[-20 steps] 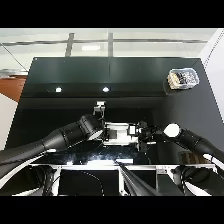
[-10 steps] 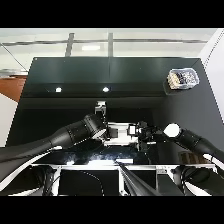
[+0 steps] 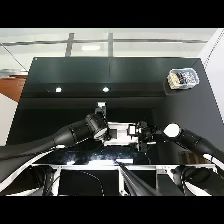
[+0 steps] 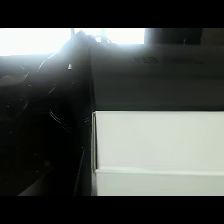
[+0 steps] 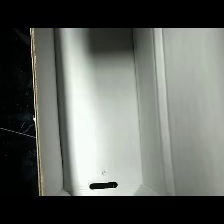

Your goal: Fold the box and place the chain.

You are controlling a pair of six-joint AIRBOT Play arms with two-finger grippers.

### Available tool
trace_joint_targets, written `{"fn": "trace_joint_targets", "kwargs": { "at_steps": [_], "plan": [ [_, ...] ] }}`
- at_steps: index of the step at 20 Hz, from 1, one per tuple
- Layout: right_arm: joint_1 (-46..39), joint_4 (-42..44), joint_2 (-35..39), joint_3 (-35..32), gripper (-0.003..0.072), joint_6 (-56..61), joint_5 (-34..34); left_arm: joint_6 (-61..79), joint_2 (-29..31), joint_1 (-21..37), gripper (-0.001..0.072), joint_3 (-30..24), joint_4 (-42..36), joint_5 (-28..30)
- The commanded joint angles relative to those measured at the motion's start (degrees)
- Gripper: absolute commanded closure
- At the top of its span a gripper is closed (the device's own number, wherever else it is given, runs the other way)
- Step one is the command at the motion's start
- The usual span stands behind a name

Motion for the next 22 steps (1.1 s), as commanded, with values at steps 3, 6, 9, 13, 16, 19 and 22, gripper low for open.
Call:
{"fn": "trace_joint_targets", "kwargs": {
  "at_steps": [3,6,9,13,16,19,22],
  "plan": [
    [0.00,0.00,-0.02,-0.02,0.0205,0.02,0.02,0.00,-0.26,0.07,0.0490,0.07,0.15,0.02],
    [0.00,0.00,-0.02,-0.02,0.0205,0.04,0.02,0.02,-0.26,0.04,0.0564,0.07,0.13,0.02],
    [0.00,0.00,-0.02,-0.02,0.0206,0.02,0.02,0.04,-0.26,0.04,0.0622,0.07,0.13,0.00],
    [0.00,0.00,-0.02,-0.02,0.0206,0.02,0.02,0.07,-0.26,0.04,0.0676,0.07,0.07,0.00],
    [0.00,0.00,-0.02,-0.02,0.0206,0.04,0.02,0.07,-0.24,0.04,0.0676,0.07,-0.13,-0.02],
    [0.00,0.00,-0.02,-0.02,0.0206,0.04,0.02,0.20,-0.24,-0.13,0.0541,0.44,-0.81,-0.44],
    [0.00,0.00,-0.02,-0.02,0.0206,0.02,0.04,0.22,-0.24,-0.20,0.0455,1.75,0.15,-2.03]
  ]
}}
